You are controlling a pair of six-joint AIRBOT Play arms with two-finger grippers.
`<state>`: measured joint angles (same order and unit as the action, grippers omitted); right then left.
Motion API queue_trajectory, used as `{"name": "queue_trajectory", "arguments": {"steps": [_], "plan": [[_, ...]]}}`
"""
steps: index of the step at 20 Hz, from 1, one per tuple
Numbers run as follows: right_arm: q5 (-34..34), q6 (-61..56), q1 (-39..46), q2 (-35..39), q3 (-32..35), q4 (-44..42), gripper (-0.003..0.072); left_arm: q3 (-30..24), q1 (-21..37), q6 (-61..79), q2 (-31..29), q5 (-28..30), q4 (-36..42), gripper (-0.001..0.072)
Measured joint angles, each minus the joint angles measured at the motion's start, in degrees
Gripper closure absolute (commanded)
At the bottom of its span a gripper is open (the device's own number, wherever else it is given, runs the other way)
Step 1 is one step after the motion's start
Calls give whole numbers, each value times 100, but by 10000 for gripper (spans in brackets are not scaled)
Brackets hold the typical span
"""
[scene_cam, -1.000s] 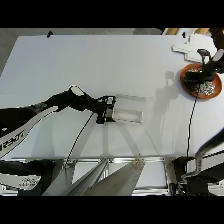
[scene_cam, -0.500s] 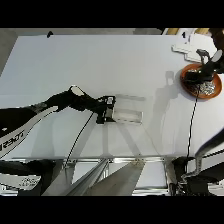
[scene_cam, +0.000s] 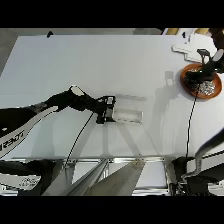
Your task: Fold the box and place the chain.
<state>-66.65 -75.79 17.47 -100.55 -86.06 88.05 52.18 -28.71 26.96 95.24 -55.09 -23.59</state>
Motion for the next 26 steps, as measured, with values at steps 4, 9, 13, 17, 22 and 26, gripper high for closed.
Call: {"name": "queue_trajectory", "arguments": {"steps": [4,9,13,17,22,26], "plan": [[-251,166,0,433,0,0,671,0,0,0,0,0,0,573],[-577,332,2,1145,0,-422,671,0,0,0,0,-2,0,573],[-789,564,-15,1965,0,-1460,671,0,0,0,0,0,0,573],[-1257,732,-190,2885,9,-2079,671,0,0,0,0,0,0,573],[-1768,787,-778,3941,157,-2511,671,0,0,0,0,0,0,573],[-1939,645,-1502,4642,361,-2629,671,0,0,0,0,0,0,573]]}}
